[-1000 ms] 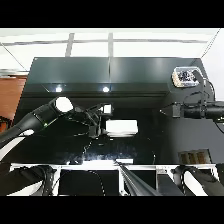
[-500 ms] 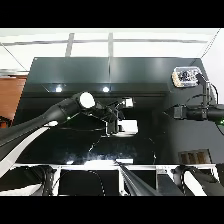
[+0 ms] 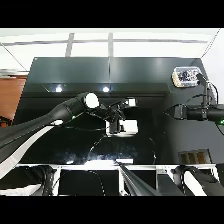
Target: Fold the box and place the chain.
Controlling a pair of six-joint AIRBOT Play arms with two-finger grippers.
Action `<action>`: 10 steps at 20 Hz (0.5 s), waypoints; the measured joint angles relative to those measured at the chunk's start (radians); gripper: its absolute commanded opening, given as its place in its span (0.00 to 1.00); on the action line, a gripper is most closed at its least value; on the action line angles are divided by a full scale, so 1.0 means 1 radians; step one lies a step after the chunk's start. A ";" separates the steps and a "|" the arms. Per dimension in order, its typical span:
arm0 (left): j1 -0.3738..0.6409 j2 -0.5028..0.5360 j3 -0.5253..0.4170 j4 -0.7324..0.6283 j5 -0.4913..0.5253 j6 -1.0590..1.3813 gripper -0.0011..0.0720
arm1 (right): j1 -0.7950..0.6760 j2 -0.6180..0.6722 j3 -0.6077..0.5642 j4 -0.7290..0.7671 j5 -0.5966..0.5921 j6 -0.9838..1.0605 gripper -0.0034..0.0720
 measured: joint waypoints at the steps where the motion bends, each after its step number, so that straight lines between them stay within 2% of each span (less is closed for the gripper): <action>1: -0.003 -0.001 0.000 0.002 0.000 -0.004 0.99 | 0.000 0.000 0.000 0.000 -0.001 0.000 0.06; 10: -0.037 -0.003 0.000 0.043 -0.006 -0.031 0.99 | 0.000 0.000 0.000 -0.001 -0.001 0.000 0.06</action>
